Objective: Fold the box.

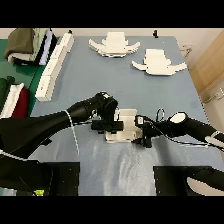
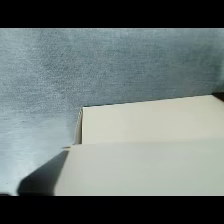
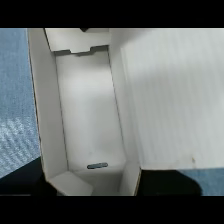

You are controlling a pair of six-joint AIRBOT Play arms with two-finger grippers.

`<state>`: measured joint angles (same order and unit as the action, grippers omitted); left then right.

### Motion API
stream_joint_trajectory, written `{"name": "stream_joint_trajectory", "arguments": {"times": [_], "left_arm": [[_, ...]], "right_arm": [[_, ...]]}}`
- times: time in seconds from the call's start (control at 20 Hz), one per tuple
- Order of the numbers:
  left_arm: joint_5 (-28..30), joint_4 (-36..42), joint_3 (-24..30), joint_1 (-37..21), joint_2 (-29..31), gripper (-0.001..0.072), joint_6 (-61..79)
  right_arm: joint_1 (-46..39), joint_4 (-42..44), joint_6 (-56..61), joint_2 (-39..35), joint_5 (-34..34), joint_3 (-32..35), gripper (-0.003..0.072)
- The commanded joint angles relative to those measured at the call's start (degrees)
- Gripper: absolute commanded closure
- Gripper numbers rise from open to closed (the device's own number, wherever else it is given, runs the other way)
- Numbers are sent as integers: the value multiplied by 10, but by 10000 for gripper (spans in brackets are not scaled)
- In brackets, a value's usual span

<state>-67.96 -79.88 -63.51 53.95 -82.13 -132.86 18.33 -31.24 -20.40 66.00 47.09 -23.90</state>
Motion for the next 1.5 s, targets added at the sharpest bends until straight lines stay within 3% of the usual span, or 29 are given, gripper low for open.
{"name": "stream_joint_trajectory", "arguments": {"times": [0.0,1.35,1.4,1.45], "left_arm": [[-4,-14,-5,0,-5,537,-9],[-12,-30,-4,18,-40,537,-56],[-14,-35,-4,18,-40,565,-66],[-15,-42,-4,18,-40,694,-67]], "right_arm": [[0,0,0,0,0,0,144],[0,0,0,0,0,0,144],[0,0,0,0,0,0,144],[0,0,0,0,0,0,144]]}}
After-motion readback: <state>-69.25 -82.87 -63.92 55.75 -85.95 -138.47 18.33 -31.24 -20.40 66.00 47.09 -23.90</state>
